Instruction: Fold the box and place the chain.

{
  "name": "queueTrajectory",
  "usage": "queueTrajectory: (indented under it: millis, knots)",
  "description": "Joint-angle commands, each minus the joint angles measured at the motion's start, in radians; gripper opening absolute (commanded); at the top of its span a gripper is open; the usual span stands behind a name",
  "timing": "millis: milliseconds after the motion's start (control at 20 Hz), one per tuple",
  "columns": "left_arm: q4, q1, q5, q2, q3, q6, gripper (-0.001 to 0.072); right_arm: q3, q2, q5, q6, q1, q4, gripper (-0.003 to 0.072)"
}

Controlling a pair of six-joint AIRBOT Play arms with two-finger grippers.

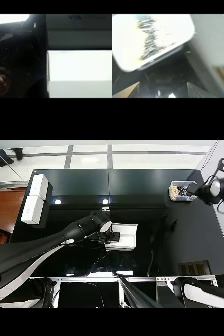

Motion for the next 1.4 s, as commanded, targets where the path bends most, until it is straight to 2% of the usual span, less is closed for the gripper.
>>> queueTrajectory:
  millis: [0, 150, 250, 600, 650, 750, 850, 900, 950, 1150, 1350]
  knots:
    - [0.000, 0.000, -0.003, 0.000, 0.000, 0.001, 0.0028, 0.307, -0.254, 0.216, -0.089, -0.106, 0.193, 0.0696]
    - [0.000, 0.000, -0.003, 0.000, 0.000, 0.001, 0.0028, 0.548, -0.445, 0.349, -0.096, -0.106, 0.191, 0.0697]
    - [0.000, 0.000, -0.002, 0.000, 0.000, 0.001, 0.0028, 0.635, -0.522, 0.365, -0.095, -0.105, 0.192, 0.0696]
    - [0.000, 0.000, -0.003, 0.000, 0.000, 0.001, 0.0028, 0.681, -0.627, 0.305, -0.090, -0.108, 0.124, 0.0694]
    - [0.000, 0.000, -0.003, 0.000, 0.000, 0.001, 0.0028, 0.682, -0.637, 0.297, -0.091, -0.110, 0.126, 0.0591]
    - [0.000, 0.000, -0.001, 0.000, 0.000, 0.001, 0.0028, 0.682, -0.653, 0.296, -0.108, -0.111, 0.124, 0.0558]
    - [0.001, 0.000, -0.002, 0.000, 0.000, 0.002, 0.0028, 0.682, -0.659, 0.297, -0.158, -0.112, 0.120, 0.0347]
    - [0.000, 0.000, -0.003, 0.000, 0.000, 0.002, 0.0029, 0.686, -0.657, 0.298, -0.187, -0.112, 0.121, 0.0086]
    - [0.001, 0.000, -0.002, 0.000, 0.000, 0.002, 0.0028, 0.700, -0.653, 0.304, -0.193, -0.112, 0.121, 0.0019]
    - [0.000, 0.000, 0.000, 0.000, 0.000, 0.002, 0.0028, 0.779, -0.562, 0.304, -0.289, -0.111, 0.122, 0.0016]
    - [0.000, 0.000, -0.001, 0.000, 0.000, 0.002, 0.0028, 0.799, -0.351, 0.270, -0.440, -0.100, 0.129, 0.0014]
